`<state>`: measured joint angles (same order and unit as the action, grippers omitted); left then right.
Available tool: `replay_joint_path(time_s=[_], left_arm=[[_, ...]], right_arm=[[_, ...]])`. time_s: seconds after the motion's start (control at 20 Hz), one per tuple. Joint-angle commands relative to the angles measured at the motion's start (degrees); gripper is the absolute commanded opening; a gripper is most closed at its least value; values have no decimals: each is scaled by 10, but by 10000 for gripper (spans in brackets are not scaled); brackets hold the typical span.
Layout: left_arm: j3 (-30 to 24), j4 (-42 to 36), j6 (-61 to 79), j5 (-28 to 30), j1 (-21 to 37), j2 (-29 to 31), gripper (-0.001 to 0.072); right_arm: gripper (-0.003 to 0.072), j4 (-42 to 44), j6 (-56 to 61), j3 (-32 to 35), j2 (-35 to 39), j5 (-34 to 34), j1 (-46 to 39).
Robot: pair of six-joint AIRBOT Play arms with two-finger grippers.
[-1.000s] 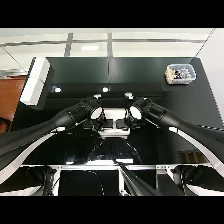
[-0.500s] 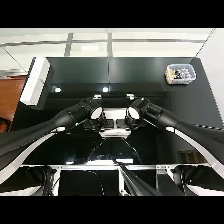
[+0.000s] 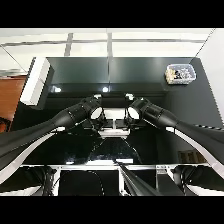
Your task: Fold the box and place the chain.
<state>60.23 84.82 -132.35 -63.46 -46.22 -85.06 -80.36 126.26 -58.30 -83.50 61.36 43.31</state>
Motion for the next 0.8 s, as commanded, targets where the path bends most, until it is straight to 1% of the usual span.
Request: replay_joint_path(time_s=[0.0,0.15,0.25,0.3,0.35,0.6,0.65,0.7,0.75], left_arm=[[0,0,-1,0,0,0,27],[0,0,-1,0,0,0,27],[0,0,-1,0,0,0,27],[0,0,-1,0,0,0,27],[0,0,-1,0,0,0,27],[0,0,-1,0,0,0,27],[0,-1,-1,0,0,0,27],[0,0,-1,0,0,0,27],[0,0,-1,0,0,0,27]], right_arm=[[237,-5,2,-1,-2,4,0],[237,-8,2,-1,-14,25,0],[226,-7,2,-1,-18,23,0],[46,-8,1,-1,-18,20,0],[15,-7,1,-1,-18,16,0],[16,-5,2,-1,-18,14,0],[64,-5,2,-2,-18,14,0],[237,-5,2,-5,-17,15,-1],[269,-5,2,-9,-17,19,-1]])
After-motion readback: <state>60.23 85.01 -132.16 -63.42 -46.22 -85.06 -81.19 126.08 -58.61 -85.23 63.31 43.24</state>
